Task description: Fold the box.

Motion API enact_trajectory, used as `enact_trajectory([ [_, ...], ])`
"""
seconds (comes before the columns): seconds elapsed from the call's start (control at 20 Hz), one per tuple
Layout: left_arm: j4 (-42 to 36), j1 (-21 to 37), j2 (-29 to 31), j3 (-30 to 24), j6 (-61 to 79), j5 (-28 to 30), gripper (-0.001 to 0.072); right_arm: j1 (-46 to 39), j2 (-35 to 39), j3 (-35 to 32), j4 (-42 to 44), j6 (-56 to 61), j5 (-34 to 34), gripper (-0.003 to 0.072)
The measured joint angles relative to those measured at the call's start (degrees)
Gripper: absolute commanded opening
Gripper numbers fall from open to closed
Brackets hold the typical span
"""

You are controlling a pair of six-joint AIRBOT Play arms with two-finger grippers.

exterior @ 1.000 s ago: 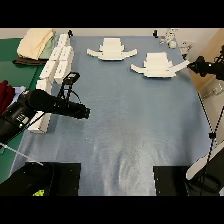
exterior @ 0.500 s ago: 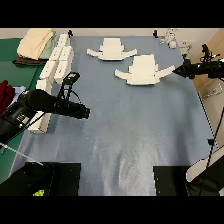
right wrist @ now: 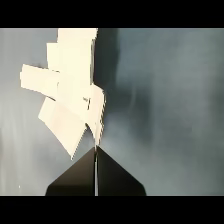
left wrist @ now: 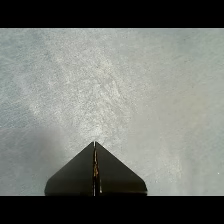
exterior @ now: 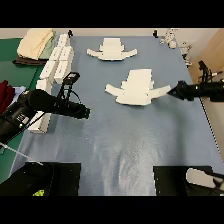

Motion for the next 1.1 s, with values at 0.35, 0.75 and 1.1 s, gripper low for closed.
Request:
enact_trajectory([
  [0.35, 0.0, 0.0, 0.0, 0.0, 0.0, 0.0, 0.0013, 0.1, 16.4, -11.8, -8.8, 7.7, -1.1, -0.0005],
  [0.75, 0.0, 0.0, 0.0, 0.0, 0.0, 0.0, 0.0014, 0.2, 11.9, -13.1, -13.2, 9.7, -5.0, 0.0263],
  [1.1, 0.0, 0.0, 0.0, 0.0, 0.0, 0.0, 0.0013, -0.2, 6.3, -10.8, -16.3, 15.2, -8.0, 0.0414],
])
